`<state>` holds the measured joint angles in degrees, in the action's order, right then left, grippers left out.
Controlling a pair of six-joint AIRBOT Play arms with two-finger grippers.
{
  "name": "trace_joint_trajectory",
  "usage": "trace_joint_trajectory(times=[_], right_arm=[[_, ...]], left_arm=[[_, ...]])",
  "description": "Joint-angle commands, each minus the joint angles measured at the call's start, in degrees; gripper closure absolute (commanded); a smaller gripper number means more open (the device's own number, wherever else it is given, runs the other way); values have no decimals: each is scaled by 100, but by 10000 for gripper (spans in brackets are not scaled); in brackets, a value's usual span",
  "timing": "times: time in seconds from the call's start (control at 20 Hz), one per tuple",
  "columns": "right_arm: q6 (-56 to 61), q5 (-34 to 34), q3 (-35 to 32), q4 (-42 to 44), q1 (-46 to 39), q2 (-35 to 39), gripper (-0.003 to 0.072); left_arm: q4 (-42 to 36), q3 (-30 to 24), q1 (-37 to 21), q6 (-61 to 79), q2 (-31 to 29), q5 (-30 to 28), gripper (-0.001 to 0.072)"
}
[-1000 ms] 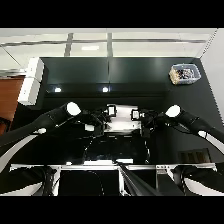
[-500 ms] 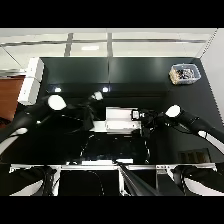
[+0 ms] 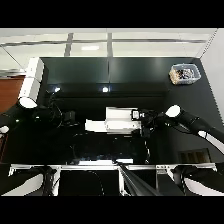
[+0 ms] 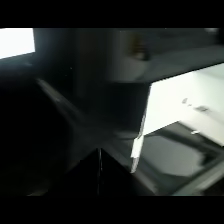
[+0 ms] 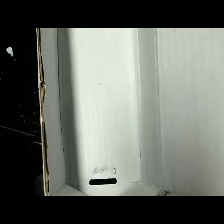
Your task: Fold the box and place the chain.
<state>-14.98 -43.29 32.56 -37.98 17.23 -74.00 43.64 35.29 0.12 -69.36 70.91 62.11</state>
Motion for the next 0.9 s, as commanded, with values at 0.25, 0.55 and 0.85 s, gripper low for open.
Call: trace_joint_trajectory(times=[0.25, 0.55, 0.85], right_arm=[[2, 0, -2, 0, 2, 0, 550], [2, 2, -2, 0, 2, 0, 550], [2, 0, -2, 0, 2, 0, 550]], left_arm=[[-1757, -232, 610, 774, 1095, -142, 687], [-2057, 149, 1250, 1563, 1126, -162, 687], [-2055, 597, 1298, 1556, 1126, 177, 166]])
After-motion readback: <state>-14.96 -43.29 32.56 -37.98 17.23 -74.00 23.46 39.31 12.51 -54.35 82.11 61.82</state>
